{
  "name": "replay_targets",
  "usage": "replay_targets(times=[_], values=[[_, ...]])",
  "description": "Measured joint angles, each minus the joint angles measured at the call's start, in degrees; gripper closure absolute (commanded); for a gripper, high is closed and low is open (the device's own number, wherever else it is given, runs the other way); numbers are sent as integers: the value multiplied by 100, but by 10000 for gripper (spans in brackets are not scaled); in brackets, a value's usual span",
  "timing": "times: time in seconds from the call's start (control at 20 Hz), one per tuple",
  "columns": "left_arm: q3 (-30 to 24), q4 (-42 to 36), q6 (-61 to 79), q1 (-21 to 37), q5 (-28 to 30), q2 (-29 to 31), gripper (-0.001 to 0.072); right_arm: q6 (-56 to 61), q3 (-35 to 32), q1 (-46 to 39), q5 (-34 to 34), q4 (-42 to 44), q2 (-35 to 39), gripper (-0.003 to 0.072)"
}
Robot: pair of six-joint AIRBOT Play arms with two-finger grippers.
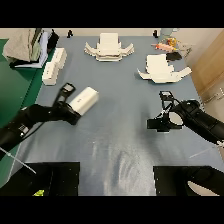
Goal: Fold the box.
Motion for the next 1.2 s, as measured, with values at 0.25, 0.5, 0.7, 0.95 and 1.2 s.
replay_targets(times=[0.25, 0.5, 0.7, 0.95, 1.2], values=[[31, 566, -597, 1797, -269, 68, 192, 0, 0, 0, -192, -33, -4, 679], [341, 693, -667, 2430, 87, -592, 193, -4, -2, 0, -385, -72, -4, 679], [1128, 730, -741, 2575, 181, -1657, 193, -4, 0, 0, -516, -85, -4, 679], [2570, 514, -774, 2614, 214, -3187, 193, -7, -2, -2, -667, -87, -9, 679], [3952, 258, -763, 2411, 223, -4485, 193, -7, -2, 0, -841, -85, -9, 679]])
